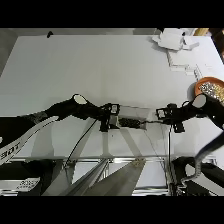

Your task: Fold the box and place the chain.

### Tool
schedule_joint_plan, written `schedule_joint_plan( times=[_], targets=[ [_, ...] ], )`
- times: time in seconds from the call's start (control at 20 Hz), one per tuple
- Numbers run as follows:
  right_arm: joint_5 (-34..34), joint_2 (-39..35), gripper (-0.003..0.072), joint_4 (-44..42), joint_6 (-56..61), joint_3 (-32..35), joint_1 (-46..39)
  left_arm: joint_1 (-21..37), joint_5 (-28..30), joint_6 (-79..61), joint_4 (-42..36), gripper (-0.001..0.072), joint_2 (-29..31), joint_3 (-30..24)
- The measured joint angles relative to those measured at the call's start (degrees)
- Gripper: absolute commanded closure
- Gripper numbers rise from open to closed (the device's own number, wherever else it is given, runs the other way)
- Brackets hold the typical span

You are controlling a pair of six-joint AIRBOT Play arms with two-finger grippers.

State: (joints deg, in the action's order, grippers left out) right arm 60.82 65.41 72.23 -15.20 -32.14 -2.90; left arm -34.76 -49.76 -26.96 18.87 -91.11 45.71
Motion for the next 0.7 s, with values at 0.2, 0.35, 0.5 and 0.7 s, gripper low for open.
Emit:
schedule_joint_plan(
  times=[0.2, 0.35, 0.5, 0.7],
  targets=[
    [3.17, -6.80, 0.0665, 0.04, 2.23, 0.00, 0.00, 0.00, 0.00, 0.00, 0.00, 0.0437, 0.00, 0.00],
    [5.88, -13.40, 0.0665, -3.10, 4.50, 0.00, 0.00, 0.02, 0.00, 0.00, 0.00, 0.0437, 0.00, 0.00],
    [8.57, -19.06, 0.0665, -10.51, 6.36, 0.00, 1.53, 0.00, 0.00, 0.00, 0.00, 0.0437, 0.00, 0.00],
    [9.18, -22.67, 0.0664, -21.51, 7.39, 0.00, 9.33, 0.00, 0.00, 0.00, 0.00, 0.0437, 0.00, 0.00]
  ],
)
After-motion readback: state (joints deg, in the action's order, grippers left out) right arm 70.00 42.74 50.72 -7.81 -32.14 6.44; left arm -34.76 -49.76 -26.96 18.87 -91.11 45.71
